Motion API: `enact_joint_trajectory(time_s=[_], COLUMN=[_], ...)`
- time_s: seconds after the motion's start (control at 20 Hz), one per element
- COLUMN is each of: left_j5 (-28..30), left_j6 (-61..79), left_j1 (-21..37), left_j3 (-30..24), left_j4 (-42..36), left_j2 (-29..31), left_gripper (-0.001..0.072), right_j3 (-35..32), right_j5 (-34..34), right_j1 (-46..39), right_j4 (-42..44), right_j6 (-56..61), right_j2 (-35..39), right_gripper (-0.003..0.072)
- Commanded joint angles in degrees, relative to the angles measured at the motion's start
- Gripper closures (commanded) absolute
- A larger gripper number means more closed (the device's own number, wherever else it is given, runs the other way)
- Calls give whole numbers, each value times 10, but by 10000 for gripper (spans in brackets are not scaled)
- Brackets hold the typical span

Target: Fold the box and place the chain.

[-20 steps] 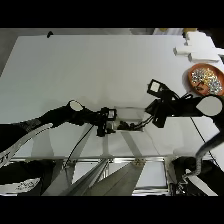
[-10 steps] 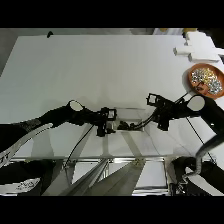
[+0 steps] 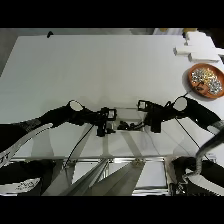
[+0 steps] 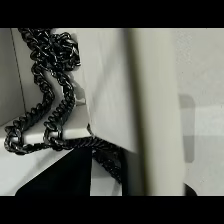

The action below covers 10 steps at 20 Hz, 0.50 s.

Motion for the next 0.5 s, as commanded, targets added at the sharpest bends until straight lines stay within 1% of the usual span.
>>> enact_joint_trajectory(time_s=[0.0,0.05,0.1,0.2,0.3,0.4,0.45], left_j5=[0,0,0,0,0,0,0], left_j6=[0,0,0,0,0,0,0], left_j1=[0,0,0,0,0,0,0], left_j3=[0,0,0,0,0,0,0], left_j4=[0,0,0,0,0,0,0], left_j2=[0,0,0,0,0,0,0], left_gripper=[437,437,437,437,437,437,437], right_j3=[0,0,0,0,0,1,3], right_j5=[-3,-3,-1,6,6,20,37], right_j1=[2,2,2,2,2,2,2], right_j4=[16,15,9,-22,-79,-132,-141], right_j6=[-9,-9,-6,30,86,137,142], right_j2=[-6,-6,-5,4,30,77,110], right_gripper=[588,658,668,668,668,668,668])
